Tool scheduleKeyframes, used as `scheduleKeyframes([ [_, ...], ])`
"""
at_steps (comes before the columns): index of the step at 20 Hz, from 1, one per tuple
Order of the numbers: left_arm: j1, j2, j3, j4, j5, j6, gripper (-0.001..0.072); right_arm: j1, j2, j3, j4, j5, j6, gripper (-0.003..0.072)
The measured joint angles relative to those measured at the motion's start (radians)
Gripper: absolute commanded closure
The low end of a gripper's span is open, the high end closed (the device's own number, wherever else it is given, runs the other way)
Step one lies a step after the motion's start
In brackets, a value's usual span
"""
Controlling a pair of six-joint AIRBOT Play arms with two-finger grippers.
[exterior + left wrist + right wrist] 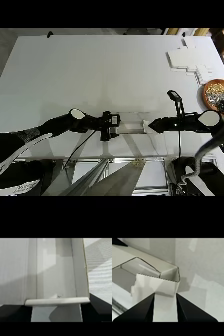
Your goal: Fold the box and place the chain.
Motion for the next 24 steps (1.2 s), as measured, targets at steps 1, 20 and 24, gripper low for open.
scheduleKeyframes([
  [1,0.0,0.0,0.0,0.0,0.0,0.0,0.0505,0.012,0.0,0.0,0.003,-0.005,-0.003,0.0384],
  [20,0.0,0.0,0.0,0.0,0.0,0.0,0.0505,0.341,-0.135,0.122,-0.232,-0.098,0.311,0.0275],
  [24,0.0,0.0,0.0,0.0,0.0,0.0,0.0505,0.421,-0.181,0.169,-0.355,-0.105,0.488,0.028],
])
